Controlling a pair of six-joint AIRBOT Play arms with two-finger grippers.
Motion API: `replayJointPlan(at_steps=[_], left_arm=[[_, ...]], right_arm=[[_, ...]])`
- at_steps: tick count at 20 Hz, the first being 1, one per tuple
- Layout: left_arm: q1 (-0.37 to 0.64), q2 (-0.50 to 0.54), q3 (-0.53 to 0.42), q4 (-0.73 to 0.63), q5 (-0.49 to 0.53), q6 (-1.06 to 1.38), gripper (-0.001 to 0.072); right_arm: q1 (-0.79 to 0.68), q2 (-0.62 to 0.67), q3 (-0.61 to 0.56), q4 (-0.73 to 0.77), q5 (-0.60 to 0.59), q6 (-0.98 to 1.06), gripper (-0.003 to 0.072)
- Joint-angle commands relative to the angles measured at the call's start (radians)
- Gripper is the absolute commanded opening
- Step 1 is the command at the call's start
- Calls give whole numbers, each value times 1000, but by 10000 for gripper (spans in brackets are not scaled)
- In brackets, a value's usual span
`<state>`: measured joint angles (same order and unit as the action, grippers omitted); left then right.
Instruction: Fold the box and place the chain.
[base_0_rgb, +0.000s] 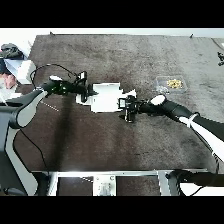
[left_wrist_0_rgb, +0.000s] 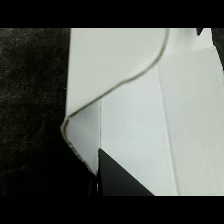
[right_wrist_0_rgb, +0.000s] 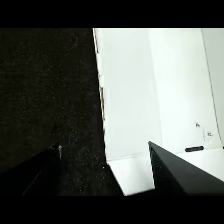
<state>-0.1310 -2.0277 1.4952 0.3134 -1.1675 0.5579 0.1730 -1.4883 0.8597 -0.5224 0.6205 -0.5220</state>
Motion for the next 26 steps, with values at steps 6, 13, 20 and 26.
replayJointPlan(at_steps=[6, 13, 20, 26], left_arm=[[1, 1, 0, 0, 0, 0, 12], [1, 1, 0, 0, 0, 0, 12], [1, 1, 0, -1, 0, 0, 12], [1, 1, 0, -1, 0, 0, 13]], right_arm=[[14, -97, 71, -29, -88, 29, 665], [14, -96, 99, -8, -146, 78, 657], [-24, -62, 172, -29, -66, 78, 659], [-49, -89, 225, -39, -39, 90, 659]])
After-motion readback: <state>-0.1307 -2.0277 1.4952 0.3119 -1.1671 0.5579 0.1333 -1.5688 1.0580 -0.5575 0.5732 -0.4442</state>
